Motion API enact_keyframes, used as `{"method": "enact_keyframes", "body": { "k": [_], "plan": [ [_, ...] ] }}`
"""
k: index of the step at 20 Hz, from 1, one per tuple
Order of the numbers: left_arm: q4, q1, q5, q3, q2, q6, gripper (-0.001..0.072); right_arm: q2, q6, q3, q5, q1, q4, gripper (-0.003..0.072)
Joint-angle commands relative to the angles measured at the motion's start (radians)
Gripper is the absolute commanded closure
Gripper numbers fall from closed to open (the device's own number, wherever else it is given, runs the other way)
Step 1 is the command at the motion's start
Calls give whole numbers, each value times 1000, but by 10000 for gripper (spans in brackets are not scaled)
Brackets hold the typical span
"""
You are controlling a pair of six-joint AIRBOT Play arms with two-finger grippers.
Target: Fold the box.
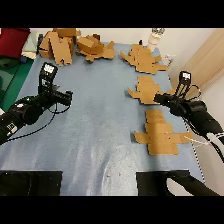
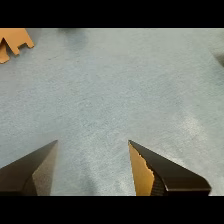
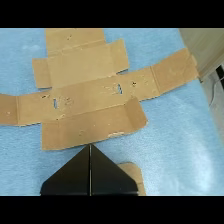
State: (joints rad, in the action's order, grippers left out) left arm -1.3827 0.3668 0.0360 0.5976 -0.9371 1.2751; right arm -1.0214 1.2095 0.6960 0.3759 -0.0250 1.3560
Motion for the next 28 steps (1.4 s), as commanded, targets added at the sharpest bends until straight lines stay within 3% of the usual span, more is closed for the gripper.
{"method": "enact_keyframes", "body": {
  "k": [1, 16, 19, 22, 24, 28],
  "plan": [
    [-1, 0, -2, -2, -1, -1, 52, -1, -1, -2, -3, 0, 0, 682],
    [-1, 0, -2, -2, 0, 0, 53, -4, -13, -2, 4, 0, 22, 682],
    [-1, 0, -2, -2, 0, 0, 53, -9, -16, 3, -34, 5, 183, 682],
    [-1, 0, -3, -2, 0, -1, 53, -12, 22, 97, 5, 38, 400, 682],
    [-1, 2, -3, -2, 0, 0, 53, -53, 103, 232, 122, 74, 426, 681],
    [0, 2, -42, -2, 0, 7, 52, -230, 108, 549, 587, 5, 427, 683]
  ]
}}
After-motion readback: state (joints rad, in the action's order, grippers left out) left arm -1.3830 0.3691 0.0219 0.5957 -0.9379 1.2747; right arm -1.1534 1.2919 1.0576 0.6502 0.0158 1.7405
